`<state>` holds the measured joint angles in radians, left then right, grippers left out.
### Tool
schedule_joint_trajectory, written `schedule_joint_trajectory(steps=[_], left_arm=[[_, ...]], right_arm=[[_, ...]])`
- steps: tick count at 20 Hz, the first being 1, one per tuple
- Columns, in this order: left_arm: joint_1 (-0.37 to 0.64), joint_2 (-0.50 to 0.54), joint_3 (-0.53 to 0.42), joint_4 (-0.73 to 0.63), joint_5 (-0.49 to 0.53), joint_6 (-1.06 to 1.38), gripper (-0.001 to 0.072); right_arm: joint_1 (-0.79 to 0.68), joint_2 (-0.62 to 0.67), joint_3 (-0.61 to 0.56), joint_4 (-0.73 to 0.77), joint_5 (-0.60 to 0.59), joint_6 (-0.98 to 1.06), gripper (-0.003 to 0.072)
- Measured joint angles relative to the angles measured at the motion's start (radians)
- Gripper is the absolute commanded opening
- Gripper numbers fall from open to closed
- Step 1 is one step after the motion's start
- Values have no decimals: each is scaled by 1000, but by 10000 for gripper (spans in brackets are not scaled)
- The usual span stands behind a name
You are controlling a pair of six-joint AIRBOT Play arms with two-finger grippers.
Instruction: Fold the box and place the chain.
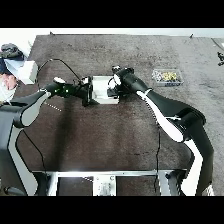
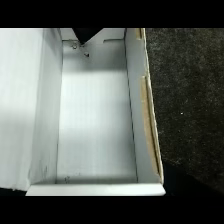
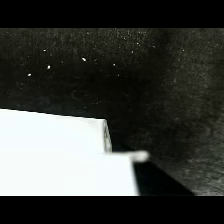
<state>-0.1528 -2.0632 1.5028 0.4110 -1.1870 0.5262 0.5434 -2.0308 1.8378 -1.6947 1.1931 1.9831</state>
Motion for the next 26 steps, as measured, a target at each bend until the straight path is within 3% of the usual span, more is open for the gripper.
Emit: schedule_joint_trajectory(steps=[18, 22, 26], left_arm=[[1, 0, 0, 0, -2, -1, 417], [1, 0, 0, 0, -2, -2, 417], [1, 0, 0, 0, -2, -2, 417]], right_arm=[[-1, 108, 0, 32, -2, -68, 307], [-58, 206, 0, 22, -8, -202, 306], [-210, 273, 0, -4, -55, -299, 295]])
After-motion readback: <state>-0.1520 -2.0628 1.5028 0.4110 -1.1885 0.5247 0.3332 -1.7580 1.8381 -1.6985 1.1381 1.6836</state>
